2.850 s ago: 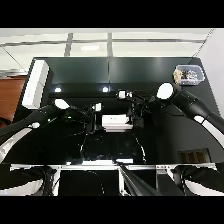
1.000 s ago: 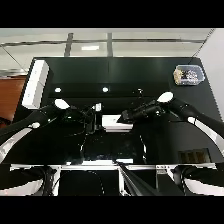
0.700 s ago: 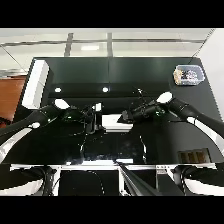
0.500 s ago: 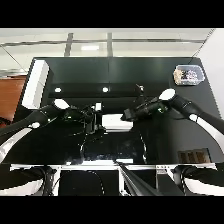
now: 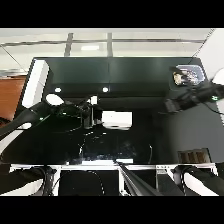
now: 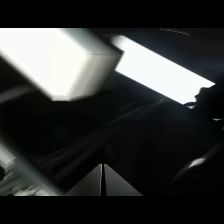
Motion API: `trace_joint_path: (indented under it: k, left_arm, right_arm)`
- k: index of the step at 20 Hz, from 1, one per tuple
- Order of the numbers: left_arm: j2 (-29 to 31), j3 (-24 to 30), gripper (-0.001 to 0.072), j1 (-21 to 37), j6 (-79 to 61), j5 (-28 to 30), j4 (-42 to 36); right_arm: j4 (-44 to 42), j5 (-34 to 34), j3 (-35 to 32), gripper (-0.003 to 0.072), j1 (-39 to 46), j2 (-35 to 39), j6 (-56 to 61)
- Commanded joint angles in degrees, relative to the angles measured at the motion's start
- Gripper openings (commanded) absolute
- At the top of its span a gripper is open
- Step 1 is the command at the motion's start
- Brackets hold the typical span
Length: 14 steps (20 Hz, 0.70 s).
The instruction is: Fold the box and place the chain.
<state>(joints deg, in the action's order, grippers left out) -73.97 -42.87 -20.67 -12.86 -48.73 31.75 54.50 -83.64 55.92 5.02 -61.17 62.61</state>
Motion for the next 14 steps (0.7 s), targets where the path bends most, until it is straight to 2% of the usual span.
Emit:
trace_joint_path:
  k: [1,5,8,10,12,14]
  left_arm:
    - [5.64,-0.50,0.0716,-0.07,6.08,-1.33,4.44]
    - [3.98,-6.40,0.0707,-6.93,11.37,-2.12,4.35]
    - [-4.26,-14.91,0.0707,-11.72,19.28,-2.60,8.11]
    - [-10.27,-20.46,0.0707,-12.55,24.94,-6.86,11.43]
    - [-14.27,-23.85,0.0708,-12.39,29.03,-11.15,11.63]
    - [-16.41,-24.98,0.0708,-12.52,29.49,-12.09,11.52]
  right_arm:
    - [5.77,7.43,-6.84,0.0011,6.14,9.35,3.17]
    - [-0.52,13.84,-14.60,0.0012,5.42,10.32,3.08]
    - [-1.05,15.52,-16.11,0.0012,3.72,10.32,1.79]
    - [-1.01,15.28,-16.09,0.0012,2.51,10.32,1.79]
    - [-1.11,15.30,-16.09,0.0012,2.34,10.34,1.79]
    - [-1.11,15.50,-16.09,0.0012,2.34,10.34,1.51]
